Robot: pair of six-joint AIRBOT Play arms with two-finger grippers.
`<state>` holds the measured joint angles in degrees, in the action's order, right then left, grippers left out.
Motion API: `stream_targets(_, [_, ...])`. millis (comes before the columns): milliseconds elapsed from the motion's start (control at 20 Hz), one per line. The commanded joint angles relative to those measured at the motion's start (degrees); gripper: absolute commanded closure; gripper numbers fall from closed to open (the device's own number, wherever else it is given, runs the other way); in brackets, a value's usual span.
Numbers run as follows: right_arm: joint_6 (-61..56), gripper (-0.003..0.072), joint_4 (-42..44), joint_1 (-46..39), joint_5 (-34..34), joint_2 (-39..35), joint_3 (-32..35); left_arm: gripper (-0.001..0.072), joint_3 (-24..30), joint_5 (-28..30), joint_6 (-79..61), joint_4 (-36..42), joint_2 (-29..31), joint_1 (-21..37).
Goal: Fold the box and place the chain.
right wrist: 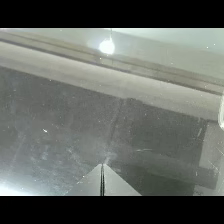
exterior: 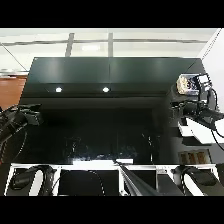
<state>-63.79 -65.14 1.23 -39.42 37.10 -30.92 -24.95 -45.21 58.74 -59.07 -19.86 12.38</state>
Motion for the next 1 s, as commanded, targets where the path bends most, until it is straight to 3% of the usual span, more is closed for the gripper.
stream_targets(0, [0.0,0.0674,0.0,0.0,0.0,0.0,0.0,0.0682,0.0,0.0,0.0,0.0,0.0,0.0])
stream_targets(600, [0.0,0.0674,0.0,0.0,0.0,0.0,0.0,0.0681,0.0,0.4,0.0,0.0,0.0,0.0])
stream_targets(700, [0.0,0.0674,0.5,0.0,0.0,0.0,0.0,0.0681,0.0,6.2,0.0,0.0,0.0,0.0])
stream_targets(850, [0.0,0.0674,8.8,0.0,1.2,0.0,0.0,0.0681,0.0,9.9,0.0,1.7,-0.5,0.0])
stream_targets(950, [0.0,0.0674,15.9,0.0,9.6,0.2,0.2,0.0678,0.4,10.1,0.1,8.1,-3.0,-0.1])
